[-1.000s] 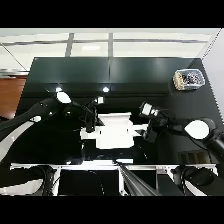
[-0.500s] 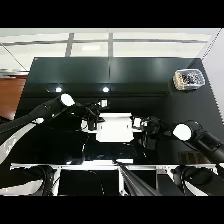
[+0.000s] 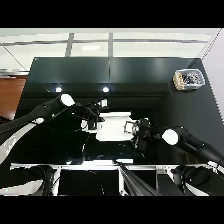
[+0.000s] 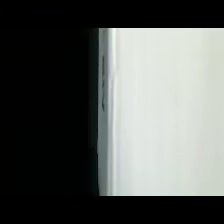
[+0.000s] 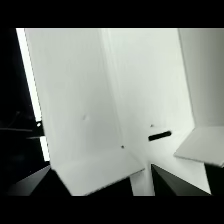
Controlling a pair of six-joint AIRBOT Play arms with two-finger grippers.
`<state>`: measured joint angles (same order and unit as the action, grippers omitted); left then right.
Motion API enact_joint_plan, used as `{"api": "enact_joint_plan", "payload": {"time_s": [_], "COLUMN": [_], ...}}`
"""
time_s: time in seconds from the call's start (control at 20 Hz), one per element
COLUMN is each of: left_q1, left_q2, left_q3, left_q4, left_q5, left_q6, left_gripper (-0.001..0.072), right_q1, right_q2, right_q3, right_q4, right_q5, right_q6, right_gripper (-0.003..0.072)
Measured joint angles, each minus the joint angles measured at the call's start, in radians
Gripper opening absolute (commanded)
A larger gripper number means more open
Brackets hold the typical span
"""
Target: Fold the box and place the chain.
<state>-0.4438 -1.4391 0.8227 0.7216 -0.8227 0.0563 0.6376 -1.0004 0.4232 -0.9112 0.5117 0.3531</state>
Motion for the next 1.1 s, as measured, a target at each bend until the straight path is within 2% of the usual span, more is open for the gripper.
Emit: {"api": "enact_joint_plan", "payload": {"time_s": [0.2,0.45,0.7,1.1], "left_q1": [0.000,0.000,-0.002,-0.002], "left_q2": [0.000,0.000,0.000,0.000], "left_q3": [0.000,0.000,0.000,0.000], "left_q4": [0.000,0.000,0.000,0.000], "left_q5": [0.000,0.000,0.000,0.001], "left_q6": [0.000,0.000,-0.002,0.000], "left_gripper": [0.0027,0.0027,0.0027,0.0027], "right_q1": [0.021,-0.012,-0.086,-0.185], "right_q2": [-0.012,-0.016,-0.019,-0.085], "right_q3": [0.044,0.129,0.150,0.155], "right_q4": [-0.008,-0.020,-0.011,0.266], "right_q5": [-0.065,-0.030,0.018,0.125], "right_q6": [-0.010,-0.017,-0.058,-0.373], "right_gripper": [0.0712,0.0712,0.0712,0.0712]}}
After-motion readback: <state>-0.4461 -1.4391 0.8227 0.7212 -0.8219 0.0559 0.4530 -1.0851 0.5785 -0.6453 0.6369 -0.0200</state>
